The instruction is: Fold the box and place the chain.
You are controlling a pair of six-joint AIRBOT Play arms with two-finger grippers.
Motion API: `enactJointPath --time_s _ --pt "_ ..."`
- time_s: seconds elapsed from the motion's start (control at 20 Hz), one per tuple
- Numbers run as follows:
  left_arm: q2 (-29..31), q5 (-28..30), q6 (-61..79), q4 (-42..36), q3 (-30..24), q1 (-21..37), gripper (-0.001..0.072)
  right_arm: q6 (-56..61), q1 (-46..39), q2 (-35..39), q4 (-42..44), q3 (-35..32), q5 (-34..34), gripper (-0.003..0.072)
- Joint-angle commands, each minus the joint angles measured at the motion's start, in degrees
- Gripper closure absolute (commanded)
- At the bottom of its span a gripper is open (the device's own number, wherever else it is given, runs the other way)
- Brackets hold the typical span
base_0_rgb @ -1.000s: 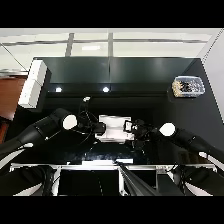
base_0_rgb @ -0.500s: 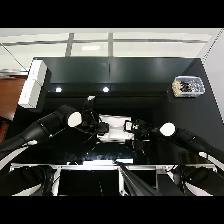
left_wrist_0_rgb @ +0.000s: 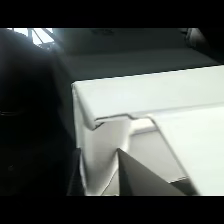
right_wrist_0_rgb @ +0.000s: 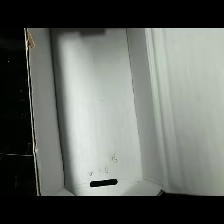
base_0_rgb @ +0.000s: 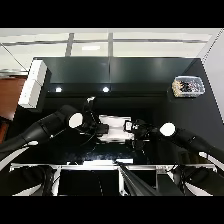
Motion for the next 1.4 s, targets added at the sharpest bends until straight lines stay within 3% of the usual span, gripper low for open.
enactJointPath --time_s 0.0,0.2,0.6,1.35 --pt "0.0 0.0 -4.0 3.9 0.0 -1.5 0.0437 0.0 0.0 0.0 0.0 0.0 0.0 0.0164" --pt "-0.9 0.1 -10.1 10.2 0.3 -3.9 0.0437 0.0 0.0 0.0 0.0 0.0 0.0 0.0164" --pt "-6.9 -3.1 -10.4 10.6 5.8 -3.9 0.0436 0.0 0.0 0.0 0.0 0.0 0.0 0.0164" --pt "-9.8 -4.5 -13.8 9.6 6.0 -3.9 0.0436 0.0 0.0 0.0 0.0 0.0 0.0 0.0164"
